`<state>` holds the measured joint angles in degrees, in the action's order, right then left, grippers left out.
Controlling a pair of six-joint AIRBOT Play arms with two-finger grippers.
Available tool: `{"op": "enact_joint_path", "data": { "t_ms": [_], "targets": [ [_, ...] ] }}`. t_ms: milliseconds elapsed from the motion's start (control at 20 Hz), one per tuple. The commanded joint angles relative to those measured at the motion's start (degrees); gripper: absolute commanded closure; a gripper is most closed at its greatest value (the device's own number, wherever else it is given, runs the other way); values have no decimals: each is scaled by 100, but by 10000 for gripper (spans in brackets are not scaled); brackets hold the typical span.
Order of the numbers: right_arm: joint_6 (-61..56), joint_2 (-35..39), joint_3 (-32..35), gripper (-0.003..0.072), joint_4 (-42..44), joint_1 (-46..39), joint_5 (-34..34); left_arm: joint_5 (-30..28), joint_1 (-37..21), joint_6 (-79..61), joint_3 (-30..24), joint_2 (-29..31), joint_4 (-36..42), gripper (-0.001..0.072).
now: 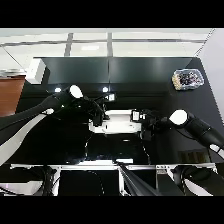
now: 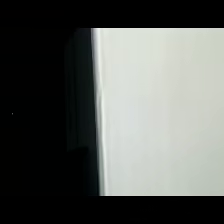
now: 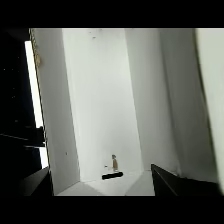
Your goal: Fold the box and place the chain.
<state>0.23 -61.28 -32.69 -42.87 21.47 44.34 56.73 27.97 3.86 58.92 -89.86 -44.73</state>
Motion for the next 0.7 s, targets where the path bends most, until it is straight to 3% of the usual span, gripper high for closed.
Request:
{"op": "enact_joint_path", "data": {
  "t_ms": [0, 650],
  "targets": [
    [0, 11, -203, -27, -22, -175, 44, 4, 4, 0, 2, -2, 4, 685],
    [264, -109, -205, -27, 649, -566, 46, 11, 4, 0, 2, -2, 4, 685]
  ]
}}
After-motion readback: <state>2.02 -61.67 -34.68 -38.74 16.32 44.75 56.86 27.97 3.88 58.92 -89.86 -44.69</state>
